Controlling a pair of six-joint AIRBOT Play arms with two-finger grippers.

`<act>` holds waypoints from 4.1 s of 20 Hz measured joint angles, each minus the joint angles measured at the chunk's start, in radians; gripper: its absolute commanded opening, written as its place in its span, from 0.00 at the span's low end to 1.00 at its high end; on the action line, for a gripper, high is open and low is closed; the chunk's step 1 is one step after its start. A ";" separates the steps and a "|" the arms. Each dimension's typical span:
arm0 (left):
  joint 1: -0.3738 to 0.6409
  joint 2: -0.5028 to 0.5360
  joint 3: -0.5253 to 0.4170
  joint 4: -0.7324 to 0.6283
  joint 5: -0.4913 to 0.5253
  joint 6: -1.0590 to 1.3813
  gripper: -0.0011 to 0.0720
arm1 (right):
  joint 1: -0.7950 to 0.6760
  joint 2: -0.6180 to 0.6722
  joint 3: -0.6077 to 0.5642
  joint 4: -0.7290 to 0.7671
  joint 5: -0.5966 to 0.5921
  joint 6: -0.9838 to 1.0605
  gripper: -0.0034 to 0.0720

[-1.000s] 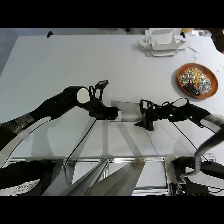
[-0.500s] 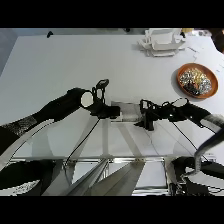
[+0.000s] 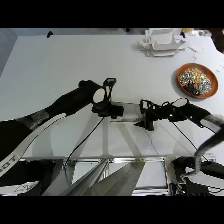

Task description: Fold the box and place the chain.

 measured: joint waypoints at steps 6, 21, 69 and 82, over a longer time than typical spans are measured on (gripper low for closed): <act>-0.043 -0.086 0.106 0.070 -0.100 -0.135 0.48 | 0.000 0.000 0.000 0.000 0.000 0.000 0.58; -0.075 -0.154 0.124 0.131 -0.093 -0.309 0.23 | 0.000 0.000 0.000 0.000 0.000 0.000 0.58; -0.064 -0.150 0.154 0.146 -0.186 -0.248 0.64 | 0.000 0.000 0.000 0.000 0.000 0.000 0.58; 0.161 0.259 -0.107 -0.018 -0.259 0.809 0.75 | 0.000 0.000 0.000 0.000 0.000 0.000 0.58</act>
